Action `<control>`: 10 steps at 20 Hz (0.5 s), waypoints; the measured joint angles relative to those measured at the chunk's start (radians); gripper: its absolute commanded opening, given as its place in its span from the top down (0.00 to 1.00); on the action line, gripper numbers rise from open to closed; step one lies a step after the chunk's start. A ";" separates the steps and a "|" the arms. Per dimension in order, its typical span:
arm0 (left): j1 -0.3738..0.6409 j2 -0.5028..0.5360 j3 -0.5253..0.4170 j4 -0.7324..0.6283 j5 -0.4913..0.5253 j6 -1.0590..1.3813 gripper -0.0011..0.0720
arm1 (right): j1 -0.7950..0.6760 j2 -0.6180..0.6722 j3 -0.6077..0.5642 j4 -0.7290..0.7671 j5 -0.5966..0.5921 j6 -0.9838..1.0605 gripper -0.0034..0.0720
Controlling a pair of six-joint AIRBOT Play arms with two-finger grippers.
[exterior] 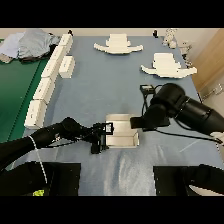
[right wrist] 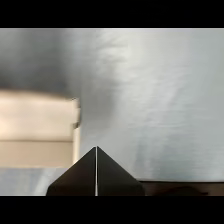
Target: Fold the box.
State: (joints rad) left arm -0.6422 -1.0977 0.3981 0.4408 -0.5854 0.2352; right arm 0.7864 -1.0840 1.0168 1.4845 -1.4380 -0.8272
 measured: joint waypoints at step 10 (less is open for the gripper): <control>0.000 0.000 0.000 0.000 0.000 0.000 0.40 | -0.638 -0.301 -0.035 0.811 0.076 -0.902 0.95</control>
State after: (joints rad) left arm -0.6422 -1.0977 0.3981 0.4408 -0.5850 0.2348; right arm 0.1482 -1.3853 0.9813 2.2959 -1.3621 -1.7290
